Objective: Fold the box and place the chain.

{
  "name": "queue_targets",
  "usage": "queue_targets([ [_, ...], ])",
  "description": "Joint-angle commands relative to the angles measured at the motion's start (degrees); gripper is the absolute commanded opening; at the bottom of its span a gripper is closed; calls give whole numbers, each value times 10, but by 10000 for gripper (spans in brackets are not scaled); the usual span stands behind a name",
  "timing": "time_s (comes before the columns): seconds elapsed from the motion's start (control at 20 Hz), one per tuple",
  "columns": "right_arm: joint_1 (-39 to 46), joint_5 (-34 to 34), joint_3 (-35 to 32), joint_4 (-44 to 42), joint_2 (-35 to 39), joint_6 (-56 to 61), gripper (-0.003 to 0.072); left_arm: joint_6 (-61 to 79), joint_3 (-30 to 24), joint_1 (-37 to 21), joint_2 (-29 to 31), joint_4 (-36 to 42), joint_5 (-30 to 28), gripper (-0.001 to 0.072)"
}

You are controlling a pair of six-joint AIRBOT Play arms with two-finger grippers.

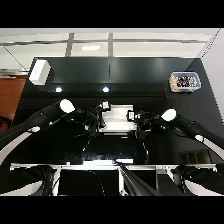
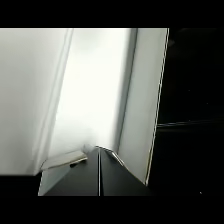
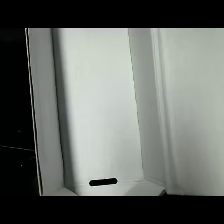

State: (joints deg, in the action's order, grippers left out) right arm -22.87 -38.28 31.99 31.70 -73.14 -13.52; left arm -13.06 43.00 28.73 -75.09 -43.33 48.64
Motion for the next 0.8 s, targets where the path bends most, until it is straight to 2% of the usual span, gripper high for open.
queue_targets([
  [0.0,0,0,0,0,0,0,199,-103,1,-33,64,-81,17,24],
  [0.2,0,0,0,0,0,0,199,-265,-4,-125,170,-197,58,24],
  [0.35,0,0,0,0,0,0,199,-556,-33,-231,182,-242,57,24],
  [0.45,0,0,0,0,0,0,199,-691,-68,-296,157,-170,115,26],
  [0.55,0,0,0,0,0,0,199,-615,-111,-330,119,-25,156,26],
  [0.65,0,0,0,0,0,0,199,-534,-143,-326,77,80,160,25],
  [0.75,0,0,0,0,0,0,199,-516,-148,-297,37,103,137,25],
])
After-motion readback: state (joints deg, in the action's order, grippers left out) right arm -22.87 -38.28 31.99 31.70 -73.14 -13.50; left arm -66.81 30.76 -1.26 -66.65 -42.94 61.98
